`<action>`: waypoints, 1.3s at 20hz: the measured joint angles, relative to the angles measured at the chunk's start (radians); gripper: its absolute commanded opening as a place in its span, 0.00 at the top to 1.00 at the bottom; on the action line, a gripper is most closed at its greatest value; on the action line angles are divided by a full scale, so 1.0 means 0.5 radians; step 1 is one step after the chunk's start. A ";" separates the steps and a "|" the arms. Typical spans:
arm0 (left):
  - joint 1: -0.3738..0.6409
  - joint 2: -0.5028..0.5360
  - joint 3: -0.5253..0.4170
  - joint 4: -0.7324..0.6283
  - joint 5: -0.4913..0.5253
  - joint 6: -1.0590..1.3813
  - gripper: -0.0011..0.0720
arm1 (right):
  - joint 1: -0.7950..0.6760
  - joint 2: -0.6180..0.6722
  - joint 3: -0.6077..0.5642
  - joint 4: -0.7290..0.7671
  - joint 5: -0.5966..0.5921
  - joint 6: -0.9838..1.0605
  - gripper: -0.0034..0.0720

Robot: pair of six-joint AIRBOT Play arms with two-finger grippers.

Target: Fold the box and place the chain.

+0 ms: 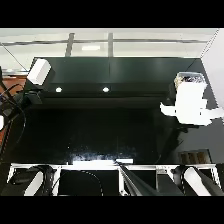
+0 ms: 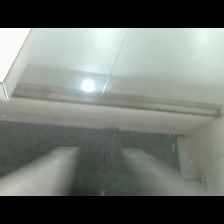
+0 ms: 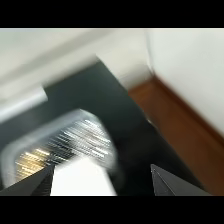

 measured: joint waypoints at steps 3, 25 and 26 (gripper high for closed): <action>0.000 -0.056 0.000 -0.001 0.003 0.003 0.02 | -0.320 -0.428 0.343 -0.216 0.468 0.137 0.00; 0.000 -0.105 0.000 0.001 -0.055 0.018 0.02 | -0.332 -1.469 1.155 -0.301 2.026 -0.307 0.94; 0.000 -0.105 0.000 -0.005 -0.053 0.018 0.02 | -0.320 -1.421 1.120 -0.238 2.090 -0.301 0.94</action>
